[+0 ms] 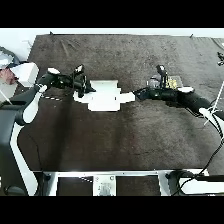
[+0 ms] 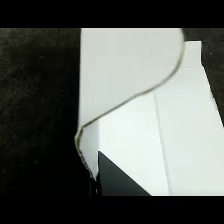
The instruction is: Fold the box and place the chain.
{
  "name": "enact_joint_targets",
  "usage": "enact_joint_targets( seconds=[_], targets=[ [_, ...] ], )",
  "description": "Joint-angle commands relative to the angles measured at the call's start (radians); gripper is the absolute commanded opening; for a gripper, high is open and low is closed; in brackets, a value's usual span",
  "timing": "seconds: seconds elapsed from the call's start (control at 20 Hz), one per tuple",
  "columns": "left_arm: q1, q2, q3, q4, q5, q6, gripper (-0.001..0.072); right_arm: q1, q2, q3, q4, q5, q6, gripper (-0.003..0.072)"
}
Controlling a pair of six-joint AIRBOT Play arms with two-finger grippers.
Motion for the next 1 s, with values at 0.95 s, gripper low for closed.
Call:
enact_joint_targets(
  seconds=[0.95],
  targets=[
    [0.000, -0.004, -0.001, 0.042, 0.016, -0.005, 0.0010, 0.220, 0.000, 0.014, -0.156, 0.017, -0.312, 0.0444]
  ],
)
